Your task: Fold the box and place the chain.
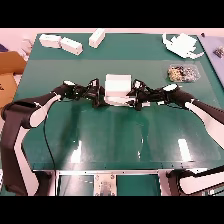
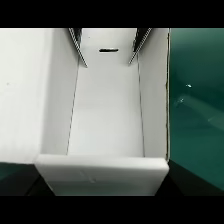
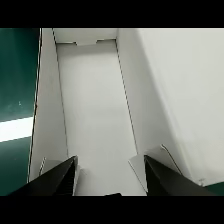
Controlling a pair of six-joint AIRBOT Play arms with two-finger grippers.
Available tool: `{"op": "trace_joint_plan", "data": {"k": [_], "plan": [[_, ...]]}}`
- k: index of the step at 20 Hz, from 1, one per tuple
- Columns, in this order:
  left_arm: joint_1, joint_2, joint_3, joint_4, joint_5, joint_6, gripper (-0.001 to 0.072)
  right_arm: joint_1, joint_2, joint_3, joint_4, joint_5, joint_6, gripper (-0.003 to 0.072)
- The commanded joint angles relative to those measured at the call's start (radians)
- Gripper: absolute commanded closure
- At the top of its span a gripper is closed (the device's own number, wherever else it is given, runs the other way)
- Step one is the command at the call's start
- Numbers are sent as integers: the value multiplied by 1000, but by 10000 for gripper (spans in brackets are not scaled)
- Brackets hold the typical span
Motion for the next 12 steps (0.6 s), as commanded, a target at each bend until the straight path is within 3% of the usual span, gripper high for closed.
{"op": "trace_joint_plan", "data": {"k": [1,10,12], "plan": [[0,0,0,-1,2,-2,352,0,-3,4,-2,6,-2,85],[0,0,0,-1,3,-2,352,-18,5,9,-80,7,53,75],[1,0,0,-1,3,-2,353,-40,27,11,-105,7,116,397]]}}
